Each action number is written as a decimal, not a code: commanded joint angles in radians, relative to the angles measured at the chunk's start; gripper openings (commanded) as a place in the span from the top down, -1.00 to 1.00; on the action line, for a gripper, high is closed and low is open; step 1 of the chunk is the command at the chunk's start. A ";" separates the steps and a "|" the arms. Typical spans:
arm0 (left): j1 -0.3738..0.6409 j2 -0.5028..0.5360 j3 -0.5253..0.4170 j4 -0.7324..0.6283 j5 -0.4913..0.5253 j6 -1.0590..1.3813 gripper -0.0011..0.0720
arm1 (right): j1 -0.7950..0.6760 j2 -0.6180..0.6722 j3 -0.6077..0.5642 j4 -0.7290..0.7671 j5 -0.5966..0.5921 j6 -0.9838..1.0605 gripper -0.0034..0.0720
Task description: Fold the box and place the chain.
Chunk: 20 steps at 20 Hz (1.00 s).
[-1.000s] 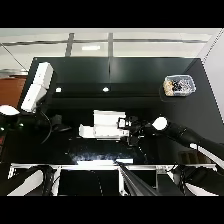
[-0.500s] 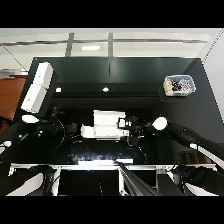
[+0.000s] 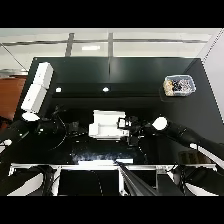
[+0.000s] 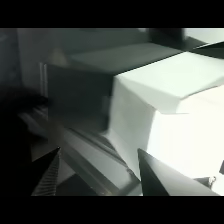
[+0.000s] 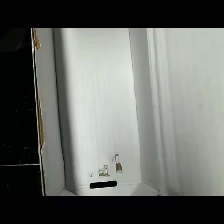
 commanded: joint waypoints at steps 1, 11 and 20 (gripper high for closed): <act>-0.001 0.001 0.014 -0.054 -0.059 0.058 -0.56 | 0.001 0.000 0.000 0.000 0.000 0.000 -0.22; -0.076 0.001 0.014 -0.093 -0.033 0.084 -0.08 | 0.001 0.000 0.000 0.000 0.000 0.000 -0.22; -0.189 0.002 0.015 -0.096 0.084 0.006 -0.06 | 0.001 0.000 0.000 0.000 0.000 0.000 -0.22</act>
